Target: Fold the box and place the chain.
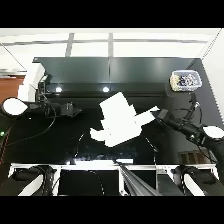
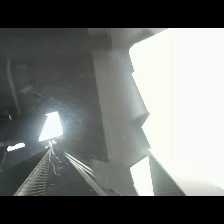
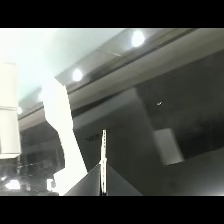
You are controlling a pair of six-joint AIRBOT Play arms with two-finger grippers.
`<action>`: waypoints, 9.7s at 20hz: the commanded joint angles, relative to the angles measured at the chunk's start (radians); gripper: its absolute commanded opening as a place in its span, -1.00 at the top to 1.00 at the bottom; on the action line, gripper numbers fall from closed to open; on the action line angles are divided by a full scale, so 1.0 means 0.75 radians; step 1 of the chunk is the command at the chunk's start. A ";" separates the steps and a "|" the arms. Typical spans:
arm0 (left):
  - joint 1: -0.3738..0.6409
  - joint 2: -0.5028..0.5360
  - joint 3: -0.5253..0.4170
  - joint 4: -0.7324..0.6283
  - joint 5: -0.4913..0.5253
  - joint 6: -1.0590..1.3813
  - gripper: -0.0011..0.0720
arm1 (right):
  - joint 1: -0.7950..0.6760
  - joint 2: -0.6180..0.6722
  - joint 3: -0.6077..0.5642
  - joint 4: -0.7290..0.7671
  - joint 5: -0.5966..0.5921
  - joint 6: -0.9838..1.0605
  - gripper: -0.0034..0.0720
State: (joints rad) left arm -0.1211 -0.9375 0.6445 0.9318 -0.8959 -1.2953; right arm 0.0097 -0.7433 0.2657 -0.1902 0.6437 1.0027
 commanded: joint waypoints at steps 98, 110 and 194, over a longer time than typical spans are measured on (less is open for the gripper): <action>-0.411 -0.668 0.176 -0.381 0.037 2.035 0.90 | 0.503 -0.187 0.288 -1.100 0.232 -0.807 -0.94; -0.411 -0.668 0.177 -0.381 0.032 1.991 0.90 | 0.603 -0.337 0.251 -0.940 0.272 -1.114 -0.94; -0.417 -0.654 0.182 -0.347 -0.003 2.102 0.90 | 0.535 -0.642 0.316 -0.435 0.053 -1.766 -0.86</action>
State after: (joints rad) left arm -0.4335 -1.4284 0.7807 0.6716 -0.8982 0.2810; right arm 0.4118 -1.2240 0.5026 -0.5152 0.6861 -0.3214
